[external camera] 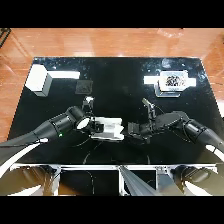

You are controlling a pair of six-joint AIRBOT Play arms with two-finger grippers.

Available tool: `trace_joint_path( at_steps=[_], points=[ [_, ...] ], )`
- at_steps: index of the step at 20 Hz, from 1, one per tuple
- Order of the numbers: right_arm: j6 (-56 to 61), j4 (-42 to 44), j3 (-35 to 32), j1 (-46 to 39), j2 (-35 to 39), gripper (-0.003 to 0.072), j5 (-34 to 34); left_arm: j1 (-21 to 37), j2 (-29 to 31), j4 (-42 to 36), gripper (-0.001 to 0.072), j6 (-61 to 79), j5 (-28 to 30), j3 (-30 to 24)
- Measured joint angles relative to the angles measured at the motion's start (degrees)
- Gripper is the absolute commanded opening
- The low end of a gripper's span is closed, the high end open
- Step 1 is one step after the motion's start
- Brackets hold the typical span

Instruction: Fold the box and place the chain.

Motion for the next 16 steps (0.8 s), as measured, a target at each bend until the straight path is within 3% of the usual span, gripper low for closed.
trace_joint_path(
  at_steps=[5,12,14,16],
  points=[
    [3.4,0.0,2.7,4.5,-0.9,0.0696,4.8,0.0,0.0,0.0,0.0022,0.0,0.0,0.0],
    [7.3,-1.0,4.5,7.5,-2.6,0.0694,6.6,0.0,0.0,0.1,0.0022,0.2,0.0,0.0],
    [7.5,-1.2,4.7,7.7,-2.7,0.0589,6.6,0.0,0.0,0.2,0.0022,0.2,0.0,0.0],
    [7.9,-1.3,4.7,7.8,-2.8,0.058,6.7,0.0,0.0,0.2,0.0022,0.2,0.0,0.0]
  ],
)
